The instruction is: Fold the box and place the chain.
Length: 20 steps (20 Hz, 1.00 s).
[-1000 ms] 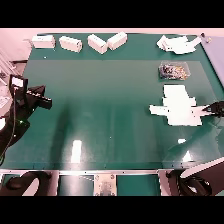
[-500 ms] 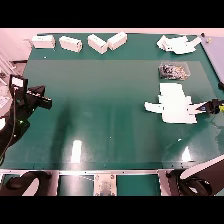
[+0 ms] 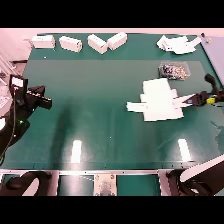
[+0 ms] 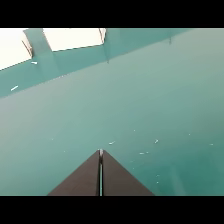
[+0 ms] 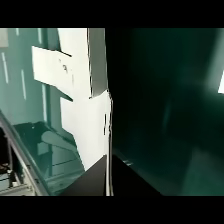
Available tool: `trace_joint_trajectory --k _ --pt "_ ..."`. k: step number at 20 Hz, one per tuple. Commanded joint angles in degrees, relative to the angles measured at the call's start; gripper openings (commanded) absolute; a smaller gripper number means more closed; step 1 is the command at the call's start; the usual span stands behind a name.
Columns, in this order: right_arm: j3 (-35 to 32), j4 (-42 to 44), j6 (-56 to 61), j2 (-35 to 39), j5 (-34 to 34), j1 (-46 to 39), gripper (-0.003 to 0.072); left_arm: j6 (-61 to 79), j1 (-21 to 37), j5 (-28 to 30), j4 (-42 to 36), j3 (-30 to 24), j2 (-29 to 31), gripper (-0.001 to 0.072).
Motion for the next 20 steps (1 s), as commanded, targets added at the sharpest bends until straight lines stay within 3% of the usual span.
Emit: trace_joint_trajectory --k 1,3,6,9,11,16,19,20 --pt "-7.5 6.4 -1.8 3.1 0.0 8.0 0.0008 0.0 0.0 0.0 0.0 0.0 0.0 0.0020" --pt "-11.7 12.4 -7.4 5.3 -1.5 13.5 0.0007 0.0 0.0 0.0 0.0 0.0 0.0 0.0021" --pt "-21.6 26.5 -14.8 13.1 -13.2 17.3 0.0005 0.0 0.0 0.0 0.0 0.0 0.0 0.0021" --pt "-33.6 27.2 -18.1 24.5 -20.8 18.6 0.0005 0.0 0.0 0.0 0.0 0.0 0.0 0.0020" --pt "-38.8 27.3 -17.8 27.9 -24.8 18.6 0.0005 0.0 0.0 0.0 0.0 0.0 0.0 0.0020" --pt "-44.4 27.1 -14.7 27.6 -33.3 24.4 0.0005 0.0 0.0 0.0 0.0 0.0 0.0 0.0021" --pt "-44.6 25.2 -14.3 27.0 -42.3 30.1 0.0005 0.0 0.0 0.0 0.0 0.0 0.0 0.0021" --pt "-44.0 24.5 -14.3 25.9 -42.5 31.4 0.0005 0.0 0.0 0.0 0.0 0.0 0.0 0.0021"
